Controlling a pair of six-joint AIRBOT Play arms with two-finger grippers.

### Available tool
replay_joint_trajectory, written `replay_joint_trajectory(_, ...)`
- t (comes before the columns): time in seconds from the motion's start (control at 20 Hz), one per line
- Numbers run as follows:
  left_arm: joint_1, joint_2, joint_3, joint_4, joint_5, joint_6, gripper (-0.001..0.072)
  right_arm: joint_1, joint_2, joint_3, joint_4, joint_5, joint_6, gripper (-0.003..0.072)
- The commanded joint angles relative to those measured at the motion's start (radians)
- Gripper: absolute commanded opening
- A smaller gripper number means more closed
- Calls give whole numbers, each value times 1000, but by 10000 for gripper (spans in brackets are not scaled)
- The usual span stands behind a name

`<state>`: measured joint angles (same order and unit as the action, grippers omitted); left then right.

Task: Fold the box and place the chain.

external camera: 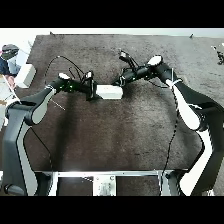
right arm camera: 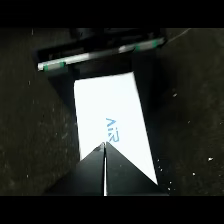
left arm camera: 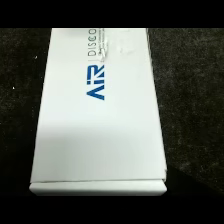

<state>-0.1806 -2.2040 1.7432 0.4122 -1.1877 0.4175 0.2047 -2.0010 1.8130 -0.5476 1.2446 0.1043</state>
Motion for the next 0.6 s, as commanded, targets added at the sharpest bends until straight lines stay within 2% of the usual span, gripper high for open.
replay_joint_trajectory(0.0,1,0,0,0,2,1,491,-6,-15,0,50,-1,29,9)
replay_joint_trajectory(0.25,1,0,0,0,2,1,491,-4,-82,0,13,68,68,9)
replay_joint_trajectory(0.4,1,0,0,0,2,1,492,-3,-98,-1,-93,61,115,9)
replay_joint_trajectory(0.55,1,0,0,0,2,1,492,-3,-99,-1,-123,57,129,9)
